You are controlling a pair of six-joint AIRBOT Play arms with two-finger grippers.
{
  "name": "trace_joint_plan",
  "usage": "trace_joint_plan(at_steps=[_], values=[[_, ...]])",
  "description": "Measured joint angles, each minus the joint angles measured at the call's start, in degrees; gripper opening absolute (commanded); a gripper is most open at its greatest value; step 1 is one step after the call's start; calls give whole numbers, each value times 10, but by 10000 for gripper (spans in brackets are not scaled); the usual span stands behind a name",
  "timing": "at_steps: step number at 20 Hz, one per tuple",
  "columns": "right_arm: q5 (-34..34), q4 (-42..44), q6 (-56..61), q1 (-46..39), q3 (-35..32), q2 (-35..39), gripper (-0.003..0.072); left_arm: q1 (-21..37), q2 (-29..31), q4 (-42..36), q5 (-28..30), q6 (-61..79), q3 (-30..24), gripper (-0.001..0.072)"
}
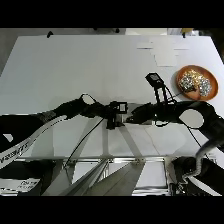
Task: Fold the box and place the chain.
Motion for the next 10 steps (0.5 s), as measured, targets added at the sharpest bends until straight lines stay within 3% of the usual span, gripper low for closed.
trace_joint_plan(at_steps=[3, 7, 10], values=[[6, 0, -16, -32, 42, 1, 199, 0, 0, 0, 0, 0, 0, 207], [18, -27, -31, -136, 102, -3, 44, 0, 0, 0, 0, 0, 0, 207], [34, -65, -35, -225, 118, -29, 21, 0, 0, 0, 0, 0, 0, 207]])
